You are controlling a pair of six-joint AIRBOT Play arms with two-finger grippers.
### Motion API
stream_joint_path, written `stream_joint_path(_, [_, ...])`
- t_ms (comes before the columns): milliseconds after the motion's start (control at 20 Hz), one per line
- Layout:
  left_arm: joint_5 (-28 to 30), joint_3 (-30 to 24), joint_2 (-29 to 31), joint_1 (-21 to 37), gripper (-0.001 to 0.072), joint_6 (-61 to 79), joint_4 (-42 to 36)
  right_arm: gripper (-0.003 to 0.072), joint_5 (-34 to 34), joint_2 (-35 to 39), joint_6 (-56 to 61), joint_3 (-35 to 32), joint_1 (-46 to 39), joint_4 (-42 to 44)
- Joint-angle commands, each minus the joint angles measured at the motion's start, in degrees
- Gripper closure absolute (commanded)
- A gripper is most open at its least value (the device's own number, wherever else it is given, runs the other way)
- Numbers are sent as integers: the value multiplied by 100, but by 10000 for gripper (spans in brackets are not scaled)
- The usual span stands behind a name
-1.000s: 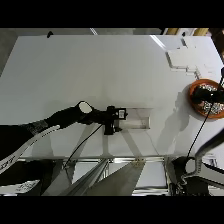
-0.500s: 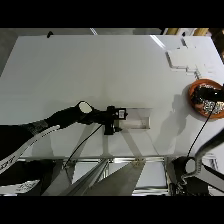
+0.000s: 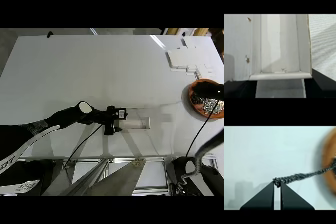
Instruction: Fold the box and place the chain.
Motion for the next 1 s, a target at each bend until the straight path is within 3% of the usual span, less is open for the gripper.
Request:
stream_joint_path(0, [-2, -2, 4, -2, 491, 0, 0, 667, 933, 601, -348, 0, 1274, 481])
stream_joint_path(150, [0, -2, 4, -2, 491, 2, 2, 667, 1554, 951, -365, 0, 2415, 492])
stream_joint_path(350, [0, -2, 2, 0, 491, 0, 2, 666, 1725, 1233, -315, 0, 3456, 527])
stream_joint_path(500, [0, -2, 2, -2, 491, 0, 0, 666, 1040, 1202, -319, -94, 4172, 1078])
stream_joint_path(650, [0, -2, 2, -2, 491, 0, 0, 666, 229, 986, -13, -170, 4830, 789])
stream_joint_path(850, [0, -2, 2, -2, 491, 2, 0, 666, 42, 474, 400, -170, 5012, 568])
stream_joint_path(950, [0, -2, 2, -2, 491, 0, 0, 666, 142, 264, 918, -173, 5012, -109])
